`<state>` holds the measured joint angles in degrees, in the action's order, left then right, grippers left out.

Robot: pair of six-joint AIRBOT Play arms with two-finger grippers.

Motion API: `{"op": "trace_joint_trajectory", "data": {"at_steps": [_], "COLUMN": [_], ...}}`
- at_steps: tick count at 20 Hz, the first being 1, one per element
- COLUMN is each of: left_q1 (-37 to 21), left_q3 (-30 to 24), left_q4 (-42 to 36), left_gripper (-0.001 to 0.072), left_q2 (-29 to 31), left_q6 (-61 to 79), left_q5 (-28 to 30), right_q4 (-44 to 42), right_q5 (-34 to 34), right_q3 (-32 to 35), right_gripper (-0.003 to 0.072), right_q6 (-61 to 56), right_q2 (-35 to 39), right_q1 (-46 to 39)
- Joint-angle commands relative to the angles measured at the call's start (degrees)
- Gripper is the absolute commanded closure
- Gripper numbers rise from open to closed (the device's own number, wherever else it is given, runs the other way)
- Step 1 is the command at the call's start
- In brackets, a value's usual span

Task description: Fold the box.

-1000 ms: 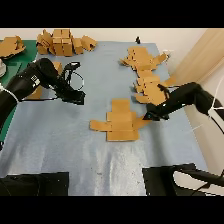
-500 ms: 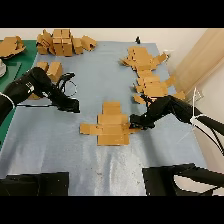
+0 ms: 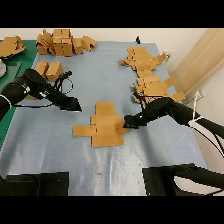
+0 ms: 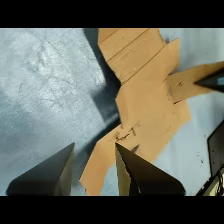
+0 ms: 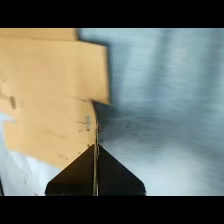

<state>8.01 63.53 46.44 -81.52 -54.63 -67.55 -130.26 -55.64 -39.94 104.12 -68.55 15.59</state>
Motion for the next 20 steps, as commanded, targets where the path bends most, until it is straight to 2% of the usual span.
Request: {"op": "trace_joint_trajectory", "data": {"at_steps": [1, 5, 7, 9, 13, 20], "left_q1": [-0.9, -1.6, -1.7, -1.7, -1.6, -1.4], "left_q3": [-0.1, -0.1, -0.1, -0.1, -1.2, -1.6], "left_q4": [-4.5, -9.5, -9.6, -9.9, -16.2, -17.2], "left_gripper": [0.0320, 0.0320, 0.0320, 0.0320, 0.0320, 0.0320], "left_q2": [-2.9, -6.5, -8.1, -9.6, -10.7, -14.6], "left_q6": [3.5, 7.8, 8.7, 9.4, 14.7, 16.1], "left_q5": [-2.6, -4.6, -6.4, -7.9, -8.0, -7.9], "right_q4": [-4.0, -9.7, -12.4, -14.3, -20.8, -21.7], "right_q5": [2.4, 9.3, 11.9, 12.8, 12.8, 12.1], "right_q3": [4.7, 15.3, 18.0, 19.0, 19.1, 19.1], "right_gripper": [0.0684, 0.0685, 0.0686, 0.0687, 0.0687, 0.0687], "right_q6": [9.4, 14.8, 16.0, 17.6, 22.4, 22.3], "right_q2": [6.3, 16.1, 18.3, 17.7, 14.8, 14.6], "right_q1": [2.6, 2.7, 2.7, 2.7, 3.2, 3.5]}}
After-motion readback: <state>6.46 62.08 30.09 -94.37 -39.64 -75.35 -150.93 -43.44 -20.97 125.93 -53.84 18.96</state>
